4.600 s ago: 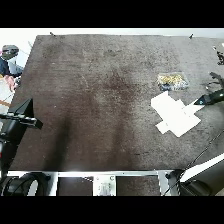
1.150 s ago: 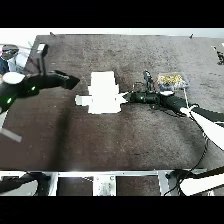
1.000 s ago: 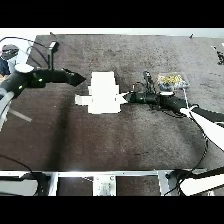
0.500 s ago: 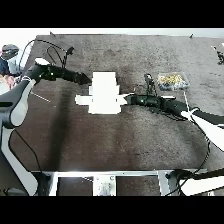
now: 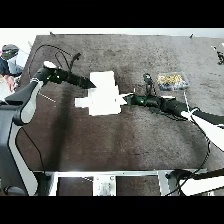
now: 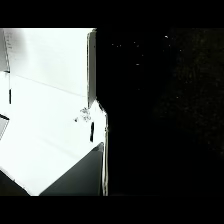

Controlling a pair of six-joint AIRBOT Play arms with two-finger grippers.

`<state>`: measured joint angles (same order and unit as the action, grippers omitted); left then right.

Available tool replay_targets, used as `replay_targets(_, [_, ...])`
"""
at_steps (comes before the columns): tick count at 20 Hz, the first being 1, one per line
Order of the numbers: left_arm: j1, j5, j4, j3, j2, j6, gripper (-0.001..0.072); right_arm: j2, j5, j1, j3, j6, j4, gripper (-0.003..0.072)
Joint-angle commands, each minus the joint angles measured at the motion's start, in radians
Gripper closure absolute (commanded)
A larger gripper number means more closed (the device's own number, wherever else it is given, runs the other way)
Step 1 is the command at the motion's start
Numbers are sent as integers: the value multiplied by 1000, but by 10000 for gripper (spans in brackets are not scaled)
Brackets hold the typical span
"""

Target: Fold the box and place the chain.

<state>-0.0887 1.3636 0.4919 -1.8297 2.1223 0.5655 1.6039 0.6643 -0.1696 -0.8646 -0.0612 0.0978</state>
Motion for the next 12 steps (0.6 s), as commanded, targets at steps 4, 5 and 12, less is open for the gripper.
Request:
replay_targets(4, [-10, 42, 5, -3, 16, -30, 116, -1, 0, 1, 0, 10, -6, 676])
replay_targets(5, [-9, 47, 5, -3, 16, -43, 136, -1, 0, 1, 0, 10, -9, 676])
replay_targets(12, [-9, 100, 35, -3, 16, -125, 465, -1, -19, 2, 0, 10, -16, 675])
